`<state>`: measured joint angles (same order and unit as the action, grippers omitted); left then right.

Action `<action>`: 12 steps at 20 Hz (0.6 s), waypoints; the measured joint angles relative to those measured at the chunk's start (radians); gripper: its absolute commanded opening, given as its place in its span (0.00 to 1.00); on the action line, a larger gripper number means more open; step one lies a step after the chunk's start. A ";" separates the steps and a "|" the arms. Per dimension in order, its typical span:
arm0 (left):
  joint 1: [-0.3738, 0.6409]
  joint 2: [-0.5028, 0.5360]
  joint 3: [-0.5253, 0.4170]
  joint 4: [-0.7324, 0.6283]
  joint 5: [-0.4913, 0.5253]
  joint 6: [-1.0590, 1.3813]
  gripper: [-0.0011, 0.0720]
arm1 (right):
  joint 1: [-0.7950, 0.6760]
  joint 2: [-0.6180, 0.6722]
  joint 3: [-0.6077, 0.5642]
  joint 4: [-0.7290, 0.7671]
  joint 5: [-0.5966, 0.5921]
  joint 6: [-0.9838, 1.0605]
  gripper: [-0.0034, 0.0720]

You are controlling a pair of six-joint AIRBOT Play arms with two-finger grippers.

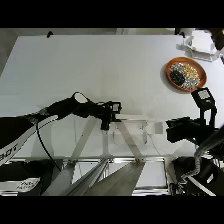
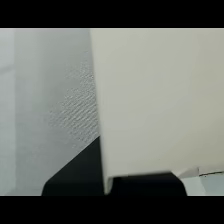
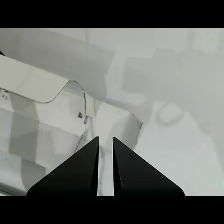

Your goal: Fold the box and place the chain.

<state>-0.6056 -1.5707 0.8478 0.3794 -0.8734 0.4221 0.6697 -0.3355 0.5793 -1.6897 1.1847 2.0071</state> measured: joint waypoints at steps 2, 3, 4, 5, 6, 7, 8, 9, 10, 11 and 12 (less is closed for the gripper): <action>0.004 -0.006 0.028 0.044 -0.016 -0.019 0.02 | 0.000 0.000 0.000 0.000 0.000 0.000 0.18; 0.005 -0.011 0.036 0.058 -0.024 -0.026 0.02 | 0.000 0.000 0.000 0.000 0.000 0.000 0.18; 0.006 -0.018 0.043 0.069 -0.028 -0.031 0.02 | 0.000 0.000 0.000 0.000 0.000 0.000 0.18; 0.007 -0.024 0.047 0.074 -0.033 -0.034 0.02 | 0.000 0.000 0.000 0.000 0.000 0.000 0.18; 0.007 -0.032 0.051 0.080 -0.035 -0.038 0.02 | 0.000 0.000 0.000 0.000 -0.001 0.000 0.18; 0.007 -0.039 0.053 0.084 -0.038 -0.041 0.02 | 0.000 0.000 0.000 0.000 -0.001 0.000 0.18; 0.007 -0.046 0.055 0.086 -0.039 -0.042 0.02 | 0.000 0.000 0.000 0.000 -0.001 0.000 0.18; 0.007 -0.051 0.056 0.089 -0.038 -0.045 0.02 | 0.000 0.000 0.000 0.000 -0.001 0.000 0.18; 0.008 -0.054 0.057 0.089 -0.037 -0.046 0.02 | 0.000 0.000 0.000 0.000 -0.002 0.000 0.18; 0.008 -0.057 0.058 0.089 -0.032 -0.048 0.02 | 0.000 0.000 0.000 0.000 -0.003 0.000 0.18; 0.008 -0.059 0.058 0.087 -0.027 -0.048 0.02 | 0.000 0.000 0.000 -0.001 -0.003 0.000 0.18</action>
